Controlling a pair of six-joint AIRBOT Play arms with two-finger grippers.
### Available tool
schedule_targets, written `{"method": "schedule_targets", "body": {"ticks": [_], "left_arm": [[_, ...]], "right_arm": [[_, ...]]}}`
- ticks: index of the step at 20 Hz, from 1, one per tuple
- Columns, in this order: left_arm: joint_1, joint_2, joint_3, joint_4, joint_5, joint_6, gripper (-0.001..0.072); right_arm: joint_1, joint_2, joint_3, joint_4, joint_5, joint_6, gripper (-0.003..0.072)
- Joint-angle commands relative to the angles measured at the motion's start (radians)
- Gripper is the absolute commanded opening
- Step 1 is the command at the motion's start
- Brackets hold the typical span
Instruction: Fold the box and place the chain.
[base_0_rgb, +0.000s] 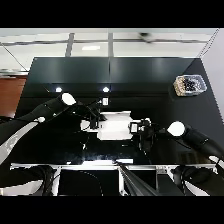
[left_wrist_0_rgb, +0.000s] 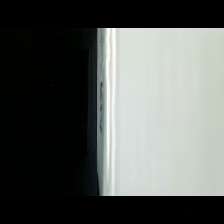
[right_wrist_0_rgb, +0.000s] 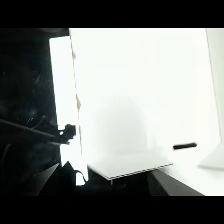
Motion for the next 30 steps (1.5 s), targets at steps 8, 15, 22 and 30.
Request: {"method": "schedule_targets", "body": {"ticks": [8, 15, 22, 30], "left_arm": [[0.0, 0.0, 0.001, 0.002, -0.003, 0.0, 0.003], [0.0, 0.0, 0.001, 0.002, -0.005, 0.0, 0.0029], [0.0, 0.0, 0.001, 0.002, -0.005, 0.0, 0.0029], [0.0, 0.0, 0.001, 0.001, -0.004, 0.0, 0.003]], "right_arm": [[0.036, -0.015, 0.095, 0.067, -0.157, -0.027, 0.0629], [-0.125, -0.083, 0.188, 0.064, -0.015, -0.005, 0.0629], [-0.129, -0.165, 0.188, 0.237, 0.018, -0.205, 0.0629], [-0.126, -0.254, 0.176, 0.247, 0.098, -0.275, 0.0629]]}}
